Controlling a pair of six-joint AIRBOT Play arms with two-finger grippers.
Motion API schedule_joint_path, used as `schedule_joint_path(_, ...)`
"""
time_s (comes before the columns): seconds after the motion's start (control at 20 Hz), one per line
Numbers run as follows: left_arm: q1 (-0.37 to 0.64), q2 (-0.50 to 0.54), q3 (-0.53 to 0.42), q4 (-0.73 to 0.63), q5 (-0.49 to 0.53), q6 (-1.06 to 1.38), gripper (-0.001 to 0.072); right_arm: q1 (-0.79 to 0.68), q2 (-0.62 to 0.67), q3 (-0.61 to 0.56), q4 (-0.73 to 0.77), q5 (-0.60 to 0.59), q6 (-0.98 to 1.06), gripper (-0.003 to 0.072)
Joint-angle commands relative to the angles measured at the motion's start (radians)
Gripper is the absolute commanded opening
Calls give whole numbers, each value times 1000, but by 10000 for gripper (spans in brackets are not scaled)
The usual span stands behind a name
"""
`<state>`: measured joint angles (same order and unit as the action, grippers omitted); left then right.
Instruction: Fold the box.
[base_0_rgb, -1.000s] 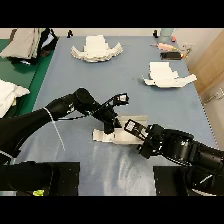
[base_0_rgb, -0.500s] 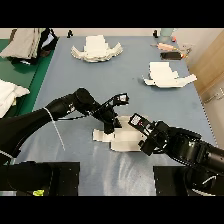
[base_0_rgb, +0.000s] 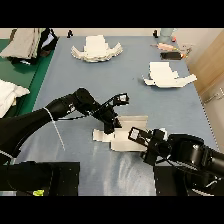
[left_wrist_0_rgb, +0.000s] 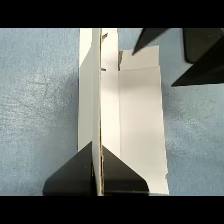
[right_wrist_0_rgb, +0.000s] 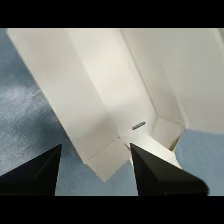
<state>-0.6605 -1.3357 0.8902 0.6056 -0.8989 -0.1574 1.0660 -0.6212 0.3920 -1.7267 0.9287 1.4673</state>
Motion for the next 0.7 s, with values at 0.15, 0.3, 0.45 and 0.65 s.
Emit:
schedule_joint_path(0.15,0,0,0,0,0,0,17,1,40,-86,47,-103,-160,658)
schedule_joint_path(0.3,0,0,0,0,0,0,17,1,-16,-86,-30,-145,-158,658)
schedule_joint_path(0.45,0,0,0,0,0,0,17,-1,-47,-75,-31,-151,-132,658)
schedule_joint_path(0.65,0,0,0,1,0,0,17,-1,-24,-21,-84,-107,12,658)
